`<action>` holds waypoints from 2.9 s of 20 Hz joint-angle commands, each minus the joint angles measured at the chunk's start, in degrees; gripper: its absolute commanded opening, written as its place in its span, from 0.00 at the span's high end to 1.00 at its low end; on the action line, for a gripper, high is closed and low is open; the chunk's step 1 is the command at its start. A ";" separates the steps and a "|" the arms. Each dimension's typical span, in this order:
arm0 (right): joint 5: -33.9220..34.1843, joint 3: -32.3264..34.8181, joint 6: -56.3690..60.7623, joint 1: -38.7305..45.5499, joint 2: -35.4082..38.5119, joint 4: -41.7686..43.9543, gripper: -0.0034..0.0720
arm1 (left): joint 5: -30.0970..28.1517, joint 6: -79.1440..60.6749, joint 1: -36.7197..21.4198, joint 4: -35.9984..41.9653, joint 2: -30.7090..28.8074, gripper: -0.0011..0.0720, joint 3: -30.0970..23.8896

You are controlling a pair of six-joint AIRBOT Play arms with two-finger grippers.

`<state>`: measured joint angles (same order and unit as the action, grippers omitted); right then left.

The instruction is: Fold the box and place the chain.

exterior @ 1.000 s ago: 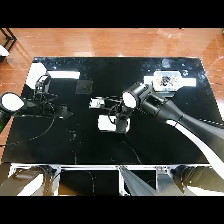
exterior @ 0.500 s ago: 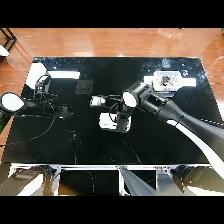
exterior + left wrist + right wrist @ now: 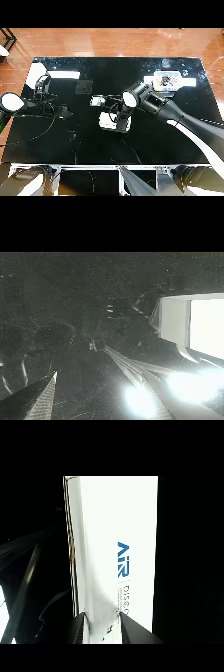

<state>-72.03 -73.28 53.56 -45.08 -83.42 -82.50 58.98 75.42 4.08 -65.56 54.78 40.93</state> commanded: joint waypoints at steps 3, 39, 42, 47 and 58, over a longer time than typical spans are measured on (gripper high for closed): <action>0.22 0.15 0.72 -0.04 -0.44 0.61 0.54 | -0.04 0.00 -0.07 0.00 0.00 0.11 0.07; 22.75 28.02 37.42 16.52 12.00 43.32 0.93 | -1.95 0.04 0.50 2.01 0.00 0.11 0.04; 22.53 28.00 37.66 16.52 12.00 42.86 0.93 | -1.90 0.02 1.51 2.14 0.00 0.11 0.04; 22.03 28.02 37.66 16.52 12.00 42.75 0.93 | -1.90 0.02 1.62 2.12 0.00 0.11 0.04; 22.21 28.39 34.49 15.96 7.10 45.94 0.93 | -1.95 0.02 1.62 2.14 0.00 0.11 0.04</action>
<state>-49.95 -44.93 90.43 -29.06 -75.64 -38.48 57.08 75.44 5.67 -63.42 54.78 40.93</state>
